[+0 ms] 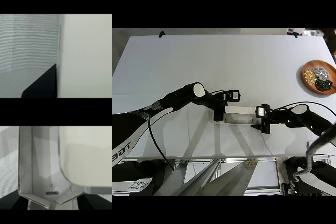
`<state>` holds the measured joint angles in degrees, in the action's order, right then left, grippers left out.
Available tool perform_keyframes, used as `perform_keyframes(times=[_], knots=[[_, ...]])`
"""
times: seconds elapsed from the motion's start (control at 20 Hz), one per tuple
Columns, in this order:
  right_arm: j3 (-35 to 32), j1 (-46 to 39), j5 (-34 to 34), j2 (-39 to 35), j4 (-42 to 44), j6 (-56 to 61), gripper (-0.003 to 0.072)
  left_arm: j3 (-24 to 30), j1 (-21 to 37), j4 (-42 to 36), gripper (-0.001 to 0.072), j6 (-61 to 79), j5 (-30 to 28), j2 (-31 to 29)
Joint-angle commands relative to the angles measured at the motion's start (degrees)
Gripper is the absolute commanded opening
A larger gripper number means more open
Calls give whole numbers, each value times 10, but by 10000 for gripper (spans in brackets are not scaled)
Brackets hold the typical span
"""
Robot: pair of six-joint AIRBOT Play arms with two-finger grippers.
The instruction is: Fold the box and place the chain.
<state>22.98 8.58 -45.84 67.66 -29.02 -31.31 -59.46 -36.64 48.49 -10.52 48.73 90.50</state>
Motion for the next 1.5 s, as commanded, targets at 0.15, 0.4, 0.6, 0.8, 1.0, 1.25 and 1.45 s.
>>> perform_keyframes(times=[0.15, 0.4, 0.6, 0.8, 1.0, 1.25, 1.45], knots=[[0, 0, -26, -1, 9, -2, 615, 0, 0, 0, 16, 0, 0, 0], [0, 0, -36, -4, 8, 0, 622, 0, 0, 0, 16, 0, 0, 0], [0, 0, -14, 3, 8, 5, 459, 0, 0, 0, 16, 0, 0, 0], [0, 0, -2, 8, 1, -5, 460, 0, 0, 0, 16, 0, 0, 0], [0, 0, 24, 8, -25, -7, 460, 0, 0, 0, 16, 0, 0, 0], [0, 0, 50, 8, -27, -24, 460, 0, 0, 0, 16, 0, 0, 0], [0, 0, 48, 8, -27, -24, 460, 0, 0, 0, 16, 0, 0, 0]])
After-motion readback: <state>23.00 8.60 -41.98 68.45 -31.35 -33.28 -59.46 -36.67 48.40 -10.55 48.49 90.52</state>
